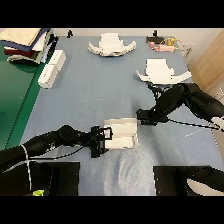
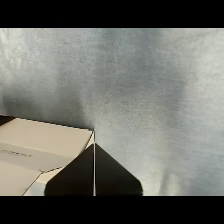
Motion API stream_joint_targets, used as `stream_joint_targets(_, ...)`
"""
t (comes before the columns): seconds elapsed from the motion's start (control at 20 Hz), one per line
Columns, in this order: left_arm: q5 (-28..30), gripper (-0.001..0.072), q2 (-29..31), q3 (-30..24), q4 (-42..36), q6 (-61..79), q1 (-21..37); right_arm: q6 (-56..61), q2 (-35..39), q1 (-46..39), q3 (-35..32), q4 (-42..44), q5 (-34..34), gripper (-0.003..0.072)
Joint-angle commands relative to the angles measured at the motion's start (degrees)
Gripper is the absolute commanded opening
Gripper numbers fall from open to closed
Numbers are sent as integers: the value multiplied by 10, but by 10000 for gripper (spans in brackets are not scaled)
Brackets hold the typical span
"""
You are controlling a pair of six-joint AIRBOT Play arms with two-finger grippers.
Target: Fold the box.
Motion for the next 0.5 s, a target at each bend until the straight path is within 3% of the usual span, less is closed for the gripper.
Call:
stream_joint_targets(0.0,-13,453,0,0,1,3,0,-1,0,-3,5,2,-54,4)
stream_joint_targets(0.1,-15,453,0,0,1,3,0,-1,2,-4,9,-19,-108,4)
stream_joint_targets(0.25,-28,453,0,0,1,3,0,0,2,-7,9,-62,-110,4)
stream_joint_targets(0.45,-60,453,0,0,1,3,0,0,2,-30,9,-49,-109,4)
